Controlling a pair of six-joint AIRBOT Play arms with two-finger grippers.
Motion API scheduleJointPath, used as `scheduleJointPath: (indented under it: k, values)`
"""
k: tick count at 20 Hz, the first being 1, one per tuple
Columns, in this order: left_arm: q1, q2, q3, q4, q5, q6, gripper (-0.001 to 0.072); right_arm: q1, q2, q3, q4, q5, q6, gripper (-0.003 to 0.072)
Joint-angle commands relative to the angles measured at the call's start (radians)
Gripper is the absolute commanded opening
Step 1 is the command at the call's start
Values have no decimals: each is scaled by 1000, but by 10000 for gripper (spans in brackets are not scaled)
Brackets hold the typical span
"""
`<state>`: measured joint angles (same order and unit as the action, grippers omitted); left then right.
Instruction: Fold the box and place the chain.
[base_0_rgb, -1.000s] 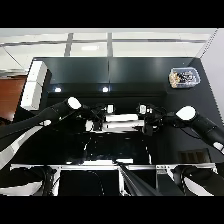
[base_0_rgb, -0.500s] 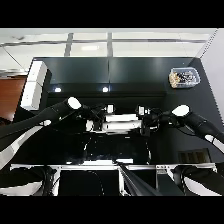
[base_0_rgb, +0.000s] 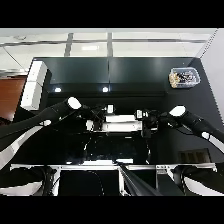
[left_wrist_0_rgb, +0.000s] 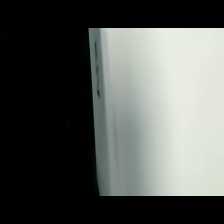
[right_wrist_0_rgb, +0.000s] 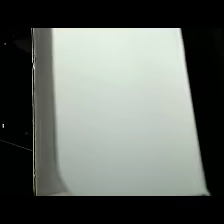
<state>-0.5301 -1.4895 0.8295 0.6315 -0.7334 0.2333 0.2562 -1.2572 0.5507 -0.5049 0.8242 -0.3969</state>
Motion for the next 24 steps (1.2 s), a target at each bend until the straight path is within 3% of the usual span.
scheduleJointPath:
  k: [1,24]
  values:
    - [-1,0,1,0,1,0,25,0,-8,-1,-16,-2,-1,706]
    - [-1,0,1,0,2,-1,25,39,-15,0,-99,-78,102,706]
